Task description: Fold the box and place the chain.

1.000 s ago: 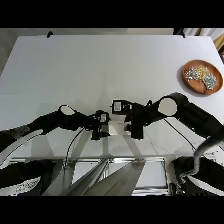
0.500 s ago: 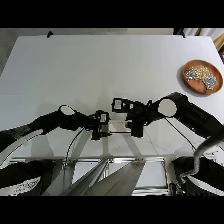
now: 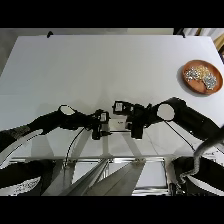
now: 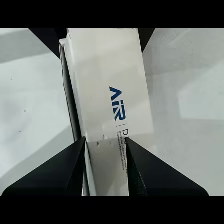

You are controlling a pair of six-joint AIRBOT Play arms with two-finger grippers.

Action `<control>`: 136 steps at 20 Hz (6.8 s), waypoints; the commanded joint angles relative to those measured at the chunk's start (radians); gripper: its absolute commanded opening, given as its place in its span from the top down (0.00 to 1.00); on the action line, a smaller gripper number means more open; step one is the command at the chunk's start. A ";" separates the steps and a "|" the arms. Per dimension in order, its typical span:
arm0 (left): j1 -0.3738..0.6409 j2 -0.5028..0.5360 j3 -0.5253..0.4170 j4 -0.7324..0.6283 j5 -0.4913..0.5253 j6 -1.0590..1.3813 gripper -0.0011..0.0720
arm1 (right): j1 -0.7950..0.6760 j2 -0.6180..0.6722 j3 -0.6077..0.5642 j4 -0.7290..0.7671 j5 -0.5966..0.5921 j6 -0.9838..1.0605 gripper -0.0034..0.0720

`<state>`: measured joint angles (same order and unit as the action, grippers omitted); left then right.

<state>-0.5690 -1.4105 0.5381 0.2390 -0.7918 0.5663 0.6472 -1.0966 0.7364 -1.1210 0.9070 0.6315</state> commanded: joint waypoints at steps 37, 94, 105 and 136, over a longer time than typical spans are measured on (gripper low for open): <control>0.000 0.001 0.000 0.004 -0.006 0.002 0.78 | 0.055 0.359 -0.354 0.314 -0.503 0.101 0.94; 0.000 0.001 0.000 0.004 -0.005 0.002 0.78 | 0.124 0.035 -0.173 0.320 -0.219 -0.012 0.94; 0.000 0.001 0.000 0.004 -0.006 0.002 0.78 | 0.125 0.015 -0.172 0.317 -0.244 -0.012 0.94; 0.000 0.001 0.000 0.004 -0.006 0.002 0.78 | 0.124 0.052 -0.171 0.306 -0.296 -0.039 0.94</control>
<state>-0.5690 -1.4105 0.5381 0.2432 -0.7975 0.5682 0.7712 -1.0725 0.5629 -0.8219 0.6399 0.5922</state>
